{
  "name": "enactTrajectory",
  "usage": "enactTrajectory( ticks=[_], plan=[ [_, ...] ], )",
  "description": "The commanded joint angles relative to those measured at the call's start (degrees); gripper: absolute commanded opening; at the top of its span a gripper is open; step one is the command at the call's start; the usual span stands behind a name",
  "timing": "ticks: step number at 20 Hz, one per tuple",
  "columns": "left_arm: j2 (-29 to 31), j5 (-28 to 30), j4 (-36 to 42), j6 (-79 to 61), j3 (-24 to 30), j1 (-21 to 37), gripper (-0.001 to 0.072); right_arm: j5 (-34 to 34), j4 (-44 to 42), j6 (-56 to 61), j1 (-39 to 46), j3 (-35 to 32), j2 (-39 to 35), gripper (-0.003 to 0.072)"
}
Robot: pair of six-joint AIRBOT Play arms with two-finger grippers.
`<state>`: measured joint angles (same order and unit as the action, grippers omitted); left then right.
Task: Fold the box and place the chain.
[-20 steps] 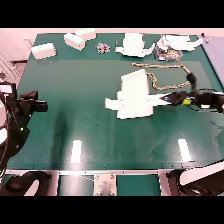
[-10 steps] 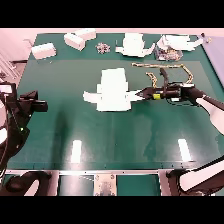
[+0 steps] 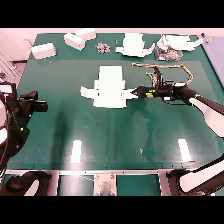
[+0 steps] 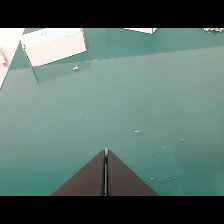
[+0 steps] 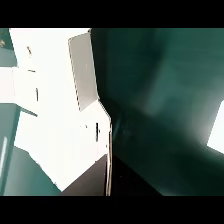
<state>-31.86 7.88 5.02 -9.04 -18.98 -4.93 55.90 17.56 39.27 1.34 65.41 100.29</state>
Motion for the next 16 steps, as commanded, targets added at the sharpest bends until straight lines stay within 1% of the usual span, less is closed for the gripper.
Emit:
enactTrajectory(
  ticks=[1,6,7,8,9,10,15,16],
  plan=[
    [-0.04,-0.02,0.0,0.02,-0.07,0.02,0.0022,-1.05,0.22,-0.92,-0.24,0.04,-0.02,0.0],
    [-0.04,-0.35,0.0,0.02,-0.07,0.02,0.0022,-1.05,2.14,-0.92,-0.09,0.09,-0.02,0.0],
    [-0.04,-2.16,-0.02,0.02,-0.07,0.02,0.0022,-1.05,2.4,-0.92,-0.13,0.13,-0.02,0.0],
    [-0.04,-4.39,-0.09,-0.07,-0.07,0.02,0.0063,-1.05,2.93,-0.92,-0.13,0.26,-0.02,0.0],
    [-0.04,-6.62,-0.28,-0.28,-0.09,0.02,0.0439,-1.05,3.74,-0.9,-0.17,0.48,-0.02,0.0],
    [-0.04,-9.07,-0.28,-0.46,-0.42,0.02,0.0543,-1.03,4.09,-0.87,-0.2,0.66,-0.02,0.0],
    [-0.04,-16.61,-0.2,-0.15,-0.44,0.02,0.0538,-1.44,4.09,-1.55,-0.2,0.9,-0.02,0.0],
    [-0.07,-17.16,-0.2,-0.44,-0.55,0.02,0.0538,-1.44,4.09,-1.57,-0.2,0.92,-0.02,0.0]
  ],
)
